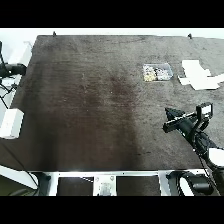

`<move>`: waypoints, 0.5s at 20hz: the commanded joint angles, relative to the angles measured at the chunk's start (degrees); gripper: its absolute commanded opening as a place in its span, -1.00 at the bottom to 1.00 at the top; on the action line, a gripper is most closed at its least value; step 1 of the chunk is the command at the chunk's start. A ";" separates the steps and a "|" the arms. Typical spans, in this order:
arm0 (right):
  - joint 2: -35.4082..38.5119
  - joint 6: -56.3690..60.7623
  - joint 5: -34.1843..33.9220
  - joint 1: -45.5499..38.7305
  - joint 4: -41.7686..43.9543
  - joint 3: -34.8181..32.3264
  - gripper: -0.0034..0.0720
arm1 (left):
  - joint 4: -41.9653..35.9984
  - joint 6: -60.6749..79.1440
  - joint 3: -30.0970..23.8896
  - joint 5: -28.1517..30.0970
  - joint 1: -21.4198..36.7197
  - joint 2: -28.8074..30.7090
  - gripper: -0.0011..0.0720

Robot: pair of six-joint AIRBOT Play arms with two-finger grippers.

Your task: Fold the box and place the chain.

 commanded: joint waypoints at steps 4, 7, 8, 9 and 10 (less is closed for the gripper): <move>0.04 0.02 0.00 0.00 0.04 -0.07 -0.90 | -1.20 0.96 -1.05 2.16 0.48 -5.60 -0.92; 0.04 0.59 0.02 0.00 0.02 -0.09 -0.90 | -1.40 2.99 -1.05 2.23 0.48 -6.84 -0.92; 0.04 0.68 0.02 0.00 0.02 -0.09 -0.90 | -1.40 2.99 -1.03 2.36 0.48 -7.23 -0.92; 0.04 0.68 0.02 0.00 0.02 -0.09 -0.90 | -1.40 3.04 -1.03 2.60 0.48 -7.54 -0.92; 0.04 0.68 0.02 0.00 0.04 -0.09 -0.90 | -1.40 3.02 -1.05 2.89 0.48 -7.98 -0.92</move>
